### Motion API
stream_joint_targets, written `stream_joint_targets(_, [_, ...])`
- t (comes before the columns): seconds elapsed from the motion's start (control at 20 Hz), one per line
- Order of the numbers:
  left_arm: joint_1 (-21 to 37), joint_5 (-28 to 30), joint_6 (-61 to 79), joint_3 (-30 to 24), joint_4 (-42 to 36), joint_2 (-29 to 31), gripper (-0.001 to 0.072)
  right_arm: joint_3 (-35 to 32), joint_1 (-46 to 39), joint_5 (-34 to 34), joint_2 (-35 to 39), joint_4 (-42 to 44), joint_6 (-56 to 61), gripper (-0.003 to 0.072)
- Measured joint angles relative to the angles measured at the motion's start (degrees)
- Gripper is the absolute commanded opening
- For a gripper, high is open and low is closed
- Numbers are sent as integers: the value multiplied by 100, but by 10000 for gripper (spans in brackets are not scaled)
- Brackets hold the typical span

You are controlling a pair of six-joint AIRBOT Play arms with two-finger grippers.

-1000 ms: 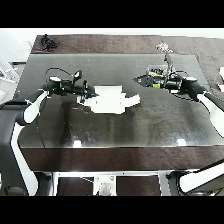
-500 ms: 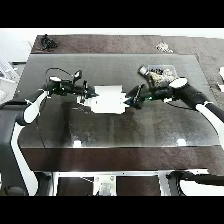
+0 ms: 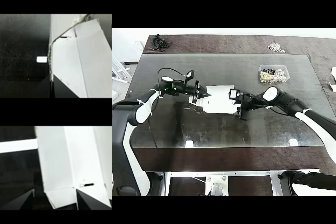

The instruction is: Fold the box and place the chain.

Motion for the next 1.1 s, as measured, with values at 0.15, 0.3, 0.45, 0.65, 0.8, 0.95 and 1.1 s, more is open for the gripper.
stream_joint_targets(0.15, [0,0,2,0,0,0,21,-199,221,-341,2,-173,-2,613])
stream_joint_targets(0.3, [0,0,2,0,-2,0,21,-426,348,-903,2,-199,-2,612])
stream_joint_targets(0.45, [0,0,2,0,-2,0,21,-562,391,-1602,2,44,-2,612])
stream_joint_targets(0.65, [0,0,2,0,0,0,21,-614,407,-2275,17,227,-4,612])
stream_joint_targets(0.8, [0,0,0,0,-2,0,21,-586,385,-2479,61,282,-4,613])
stream_joint_targets(0.95, [0,0,0,0,-2,0,21,-505,256,-2503,116,297,-20,612])
stream_joint_targets(1.1, [-2,0,0,0,-2,0,21,-337,-9,-2090,131,505,-221,613])
